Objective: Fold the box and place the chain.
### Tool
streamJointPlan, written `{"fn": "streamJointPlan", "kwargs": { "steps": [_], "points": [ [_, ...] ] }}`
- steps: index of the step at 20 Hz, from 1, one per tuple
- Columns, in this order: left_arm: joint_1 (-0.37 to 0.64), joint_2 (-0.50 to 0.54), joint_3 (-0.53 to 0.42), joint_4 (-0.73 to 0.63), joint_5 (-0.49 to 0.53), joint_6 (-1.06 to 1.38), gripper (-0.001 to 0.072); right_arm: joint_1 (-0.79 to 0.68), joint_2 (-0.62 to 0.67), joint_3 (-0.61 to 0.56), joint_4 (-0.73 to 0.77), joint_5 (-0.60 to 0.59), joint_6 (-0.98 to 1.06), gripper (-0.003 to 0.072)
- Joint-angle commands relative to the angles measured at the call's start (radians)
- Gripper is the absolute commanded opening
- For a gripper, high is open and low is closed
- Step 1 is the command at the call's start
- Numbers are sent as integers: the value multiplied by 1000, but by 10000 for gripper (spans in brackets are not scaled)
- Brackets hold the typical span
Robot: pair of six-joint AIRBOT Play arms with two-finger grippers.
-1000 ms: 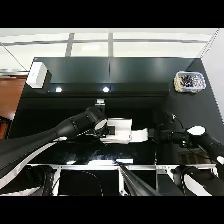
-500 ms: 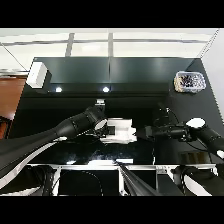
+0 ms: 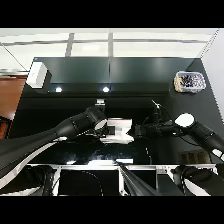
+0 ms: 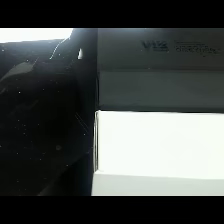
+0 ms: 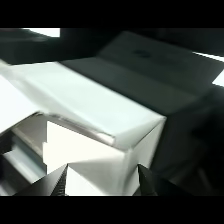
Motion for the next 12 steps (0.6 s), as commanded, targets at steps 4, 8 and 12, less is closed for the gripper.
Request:
{"fn": "streamJointPlan", "kwargs": {
  "steps": [4, 8, 12],
  "points": [
    [1, 0, 0, 0, 1, 0, 25, 142, -19, 74, -192, -113, 277, 493],
    [1, 0, 0, 0, 1, 0, 25, 216, -96, 148, -300, -112, 379, 489],
    [1, 0, 0, 0, 1, 0, 25, 256, -127, 189, -420, -96, 513, 489]
  ]
}}
